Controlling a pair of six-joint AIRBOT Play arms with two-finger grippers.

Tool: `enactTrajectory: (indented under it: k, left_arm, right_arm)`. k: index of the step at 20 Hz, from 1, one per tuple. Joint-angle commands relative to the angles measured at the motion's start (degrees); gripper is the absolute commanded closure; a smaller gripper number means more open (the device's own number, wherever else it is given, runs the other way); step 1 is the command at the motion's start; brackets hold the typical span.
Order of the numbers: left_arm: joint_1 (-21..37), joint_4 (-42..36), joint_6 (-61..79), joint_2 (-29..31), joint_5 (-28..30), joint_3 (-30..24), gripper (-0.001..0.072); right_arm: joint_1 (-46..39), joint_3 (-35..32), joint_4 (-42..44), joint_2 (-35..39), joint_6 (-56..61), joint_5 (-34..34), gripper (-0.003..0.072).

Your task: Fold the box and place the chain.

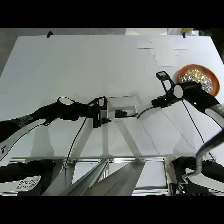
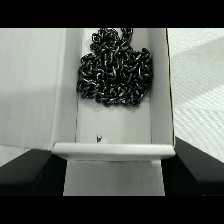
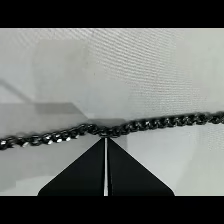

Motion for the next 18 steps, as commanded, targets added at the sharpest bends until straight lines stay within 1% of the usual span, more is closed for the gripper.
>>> enactTrajectory:
  k: [1, 3, 4, 5, 6, 7, 10, 13, 15, 16, 17, 18]
  left_arm:
    - [0.0, 0.0, 0.0, 0.0, 0.0, 0.0, 0.0695]
    - [0.0, 0.0, 0.0, 0.0, 0.0, 0.0, 0.0695]
    - [0.0, 0.0, 0.0, 0.0, 0.0, 0.0, 0.0695]
    - [0.0, 0.0, 0.0, 0.0, 0.0, 0.0, 0.0695]
    - [0.0, 0.0, 0.0, 0.0, 0.0, 0.0, 0.0695]
    - [0.0, 0.0, 0.0, 0.0, 0.0, 0.0, 0.0695]
    - [0.0, 0.0, 0.0, 0.0, 0.0, 0.0, 0.0695]
    - [0.0, 0.0, 0.0, 0.0, 0.0, 0.0, 0.0695]
    - [0.0, 0.0, 0.0, 0.0, 0.0, 0.0, 0.0695]
    - [0.0, 0.0, 0.0, 0.0, 0.0, 0.0, 0.0695]
    - [0.0, 0.0, 0.0, 0.0, 0.0, 0.0, 0.0695]
    - [0.0, 0.0, 0.0, 0.0, 0.0, 0.0, 0.0695]
  right_arm:
    - [0.0, 0.0, 0.0, 4.7, -0.5, 0.4, 0.0669]
    - [0.0, 0.0, 0.0, 6.5, -0.4, 0.4, 0.0668]
    - [0.0, 0.0, 0.2, 6.6, -0.4, 0.4, 0.0654]
    - [0.0, 0.0, 0.2, 6.2, 0.2, 0.2, 0.0477]
    - [0.0, 0.0, 0.2, 5.6, 1.6, -0.3, 0.0322]
    - [0.0, 0.0, 0.4, 5.0, 1.9, -0.8, 0.0321]
    - [0.0, 0.0, 0.4, 1.4, 2.6, -1.4, 0.0371]
    - [0.0, 0.0, 0.4, -2.4, 3.1, -1.3, 0.0372]
    - [0.0, 0.0, 0.5, -3.8, 3.3, -0.7, 0.0396]
    - [0.0, 0.0, 0.4, -4.1, 3.3, -0.7, 0.0397]
    - [0.0, 0.0, 0.4, -4.2, 3.4, -0.7, 0.0413]
    - [0.0, 0.0, 0.4, -4.3, 3.4, -0.7, 0.0452]
